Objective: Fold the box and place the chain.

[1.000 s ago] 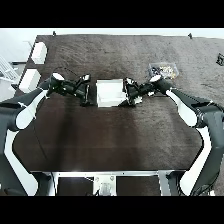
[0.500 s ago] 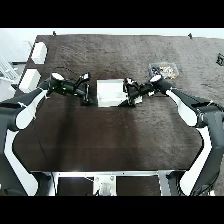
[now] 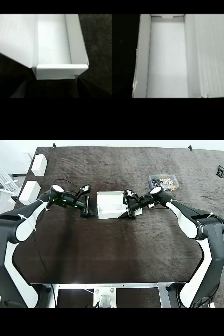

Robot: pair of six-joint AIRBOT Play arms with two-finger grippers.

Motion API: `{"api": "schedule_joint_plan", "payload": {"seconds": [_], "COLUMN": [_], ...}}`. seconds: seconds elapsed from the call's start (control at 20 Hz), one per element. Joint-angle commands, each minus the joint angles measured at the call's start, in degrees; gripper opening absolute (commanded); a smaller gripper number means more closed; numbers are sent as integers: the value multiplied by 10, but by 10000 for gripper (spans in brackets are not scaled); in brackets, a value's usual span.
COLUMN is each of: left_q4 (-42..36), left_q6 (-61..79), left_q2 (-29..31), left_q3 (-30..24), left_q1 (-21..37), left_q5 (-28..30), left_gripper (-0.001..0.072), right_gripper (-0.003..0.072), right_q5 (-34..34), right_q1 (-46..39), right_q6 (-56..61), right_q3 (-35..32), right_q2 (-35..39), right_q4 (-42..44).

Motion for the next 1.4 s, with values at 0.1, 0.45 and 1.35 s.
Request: {"api": "schedule_joint_plan", "payload": {"seconds": [0.1, 0.45, 1.35], "left_q4": [0, -2, -8], "left_q6": [30, 51, 66], "left_q2": [-1, -16, -17], "left_q3": [0, 0, 0], "left_q1": [-2, -3, -2], "left_q5": [11, 6, -37], "left_gripper": [720, 720, 720], "right_gripper": [564, 563, 563], "right_q5": [1, 1, 1], "right_q1": [1, 1, 1], "right_q6": [-1, -1, -1], "right_q3": [0, 0, 0], "right_q2": [0, 0, 0], "right_q4": [0, 0, 0]}}
